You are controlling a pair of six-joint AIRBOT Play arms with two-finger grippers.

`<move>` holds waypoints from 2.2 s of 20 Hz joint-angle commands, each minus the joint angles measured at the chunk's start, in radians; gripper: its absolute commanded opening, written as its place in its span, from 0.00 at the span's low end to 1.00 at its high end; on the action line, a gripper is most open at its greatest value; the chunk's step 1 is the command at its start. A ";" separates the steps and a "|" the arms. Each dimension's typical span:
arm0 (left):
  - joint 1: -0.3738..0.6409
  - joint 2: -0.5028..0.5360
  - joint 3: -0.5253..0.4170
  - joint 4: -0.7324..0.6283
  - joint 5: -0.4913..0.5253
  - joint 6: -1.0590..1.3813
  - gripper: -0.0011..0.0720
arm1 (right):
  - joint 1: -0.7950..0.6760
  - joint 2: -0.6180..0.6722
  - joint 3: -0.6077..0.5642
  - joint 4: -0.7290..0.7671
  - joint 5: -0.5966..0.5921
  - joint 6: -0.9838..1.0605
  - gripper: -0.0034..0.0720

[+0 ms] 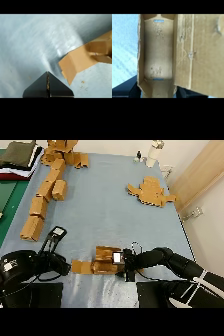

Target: Fold the box.

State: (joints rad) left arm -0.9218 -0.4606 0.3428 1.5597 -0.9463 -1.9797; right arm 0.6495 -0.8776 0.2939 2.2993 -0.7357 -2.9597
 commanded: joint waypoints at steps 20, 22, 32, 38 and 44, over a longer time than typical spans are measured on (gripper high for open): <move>-0.001 -0.078 -0.248 -0.568 0.565 0.001 0.03 | 0.000 0.000 0.000 0.000 0.000 0.000 0.70; -0.001 -0.082 -0.248 -0.627 0.560 0.055 0.03 | 0.000 0.000 0.000 0.000 0.000 0.001 0.70; -0.001 -0.086 -0.248 -0.911 0.579 0.278 0.03 | 0.000 0.000 0.000 0.000 0.000 0.000 0.70; 0.000 -0.086 -0.228 -0.917 0.575 0.297 0.04 | 0.000 0.000 0.000 0.000 0.000 0.000 0.70; 0.001 -0.086 -0.222 -0.917 0.576 0.288 0.48 | 0.000 0.000 0.000 0.000 0.000 0.000 0.70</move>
State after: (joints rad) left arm -0.9211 -0.5465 0.1181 0.6460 -0.3687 -1.6905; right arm 0.6495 -0.8776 0.2939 2.2997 -0.7357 -2.9593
